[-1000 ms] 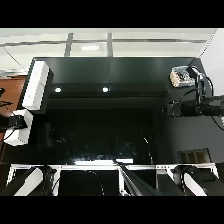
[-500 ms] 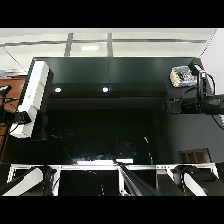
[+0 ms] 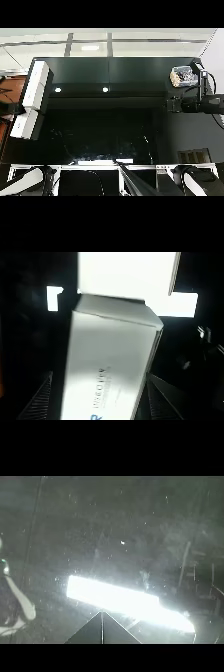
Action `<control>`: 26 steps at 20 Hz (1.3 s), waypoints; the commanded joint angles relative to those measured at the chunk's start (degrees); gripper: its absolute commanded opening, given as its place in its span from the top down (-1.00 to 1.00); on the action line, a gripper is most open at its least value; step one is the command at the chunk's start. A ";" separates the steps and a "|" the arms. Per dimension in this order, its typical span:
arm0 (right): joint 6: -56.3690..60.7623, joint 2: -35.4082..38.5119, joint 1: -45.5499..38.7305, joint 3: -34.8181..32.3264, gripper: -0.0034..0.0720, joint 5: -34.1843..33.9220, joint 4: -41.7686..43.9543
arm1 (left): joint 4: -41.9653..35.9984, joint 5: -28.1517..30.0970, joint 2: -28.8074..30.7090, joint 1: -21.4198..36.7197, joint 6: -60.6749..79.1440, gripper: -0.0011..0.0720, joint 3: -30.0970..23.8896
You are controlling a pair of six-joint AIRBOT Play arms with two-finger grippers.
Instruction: Fold the box and place the chain.
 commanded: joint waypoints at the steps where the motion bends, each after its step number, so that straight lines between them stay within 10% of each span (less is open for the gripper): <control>1: 0.02 0.00 0.02 -0.13 0.87 -2.54 0.24 | -6.64 -3.28 1.42 -1.97 -1.51 -1.00 8.26; 4: 0.00 -0.09 0.02 -0.13 0.87 -2.67 0.22 | -10.78 -3.69 4.68 -6.12 -6.25 -0.97 9.88; 5: 0.00 -0.09 0.02 -0.24 0.87 -2.82 0.22 | -10.82 -4.76 6.01 -7.78 -10.12 -0.40 9.84; 6: -0.02 -0.11 0.13 -0.63 0.87 -3.04 0.22 | -11.87 -5.99 7.56 -9.51 -11.96 0.69 9.38; 7: -0.61 -0.11 0.52 -1.22 0.87 -3.45 -0.04 | -14.53 -5.18 9.60 -11.39 -10.40 0.91 7.98; 10: -4.66 -0.11 3.65 -5.29 0.87 -8.57 0.00 | -25.33 6.14 19.45 -20.41 -2.64 0.92 -2.49; 15: -5.27 -0.22 7.72 -15.34 0.87 -29.38 -6.60 | -21.86 31.36 30.05 -33.77 -1.36 0.91 -25.03; 26: -5.25 -0.22 7.76 -15.34 0.87 -29.07 -6.88 | -22.58 30.25 29.42 -33.70 -1.68 0.91 -27.67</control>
